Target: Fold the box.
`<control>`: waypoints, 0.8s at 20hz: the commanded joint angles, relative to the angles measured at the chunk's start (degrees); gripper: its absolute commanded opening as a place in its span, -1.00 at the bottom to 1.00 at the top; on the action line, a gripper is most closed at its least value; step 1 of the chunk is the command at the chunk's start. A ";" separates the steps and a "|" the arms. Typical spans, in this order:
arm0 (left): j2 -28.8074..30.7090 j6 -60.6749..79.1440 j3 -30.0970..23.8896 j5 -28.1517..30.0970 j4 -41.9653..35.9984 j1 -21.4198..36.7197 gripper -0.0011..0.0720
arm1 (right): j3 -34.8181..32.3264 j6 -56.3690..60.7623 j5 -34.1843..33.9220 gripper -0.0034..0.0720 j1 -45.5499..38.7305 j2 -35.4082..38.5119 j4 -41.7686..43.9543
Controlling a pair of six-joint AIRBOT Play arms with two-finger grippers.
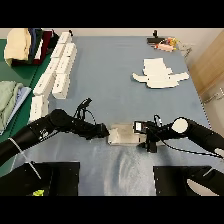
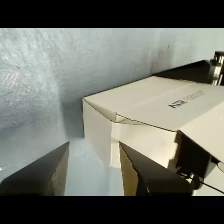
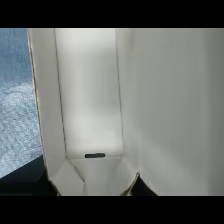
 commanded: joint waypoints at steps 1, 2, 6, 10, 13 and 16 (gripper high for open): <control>0.00 0.09 0.35 -0.70 -0.87 -2.23 0.27 | 0.04 0.02 0.00 0.43 0.04 0.04 0.02; 0.00 0.07 0.35 0.83 -1.20 -3.17 0.27 | 0.04 0.02 0.00 0.43 0.04 0.04 0.02; -0.39 0.09 0.35 6.16 -4.09 -5.53 0.27 | 0.04 0.02 0.00 0.43 0.04 0.04 0.02; -2.01 -4.70 0.57 7.76 -3.78 -5.57 0.27 | 0.04 0.02 0.00 0.43 0.04 0.04 0.02; -3.10 -12.96 2.16 9.77 1.92 -7.72 0.27 | 0.04 0.04 0.00 0.43 0.04 0.04 0.02; -5.77 -24.13 6.14 9.64 12.66 -12.02 0.27 | 0.04 0.02 0.00 0.43 0.04 0.04 0.02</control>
